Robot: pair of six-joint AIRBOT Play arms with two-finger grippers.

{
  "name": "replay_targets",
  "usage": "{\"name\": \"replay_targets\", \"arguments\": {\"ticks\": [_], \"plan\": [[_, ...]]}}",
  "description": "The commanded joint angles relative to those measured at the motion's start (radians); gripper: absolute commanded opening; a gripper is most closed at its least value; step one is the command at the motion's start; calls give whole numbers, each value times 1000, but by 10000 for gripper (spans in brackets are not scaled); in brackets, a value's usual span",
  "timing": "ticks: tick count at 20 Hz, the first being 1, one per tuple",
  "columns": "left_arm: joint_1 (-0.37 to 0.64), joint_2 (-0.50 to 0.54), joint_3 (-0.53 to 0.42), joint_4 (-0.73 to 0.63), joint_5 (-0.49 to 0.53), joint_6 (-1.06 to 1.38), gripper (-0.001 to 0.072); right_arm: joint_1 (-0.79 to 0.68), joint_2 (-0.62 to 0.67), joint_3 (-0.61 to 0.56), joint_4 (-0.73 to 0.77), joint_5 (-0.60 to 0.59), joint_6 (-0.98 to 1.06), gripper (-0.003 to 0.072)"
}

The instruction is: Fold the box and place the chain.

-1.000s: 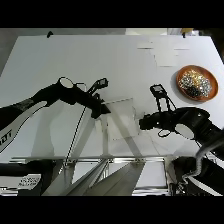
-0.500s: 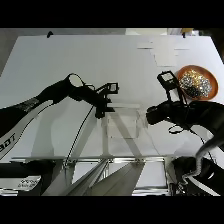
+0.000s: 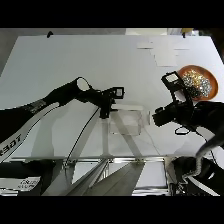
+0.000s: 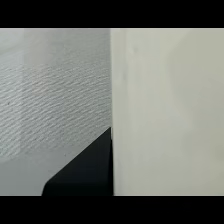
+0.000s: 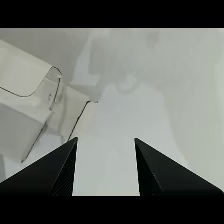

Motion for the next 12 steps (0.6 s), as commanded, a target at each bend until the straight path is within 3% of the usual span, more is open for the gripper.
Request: {"name": "replay_targets", "arguments": {"ticks": [1,12], "plan": [[-3,-6,0,8,14,1,5,0,1,1,8,8,-1,400],[-3,-6,0,10,27,-52,7,0,1,1,9,8,-1,400]]}}
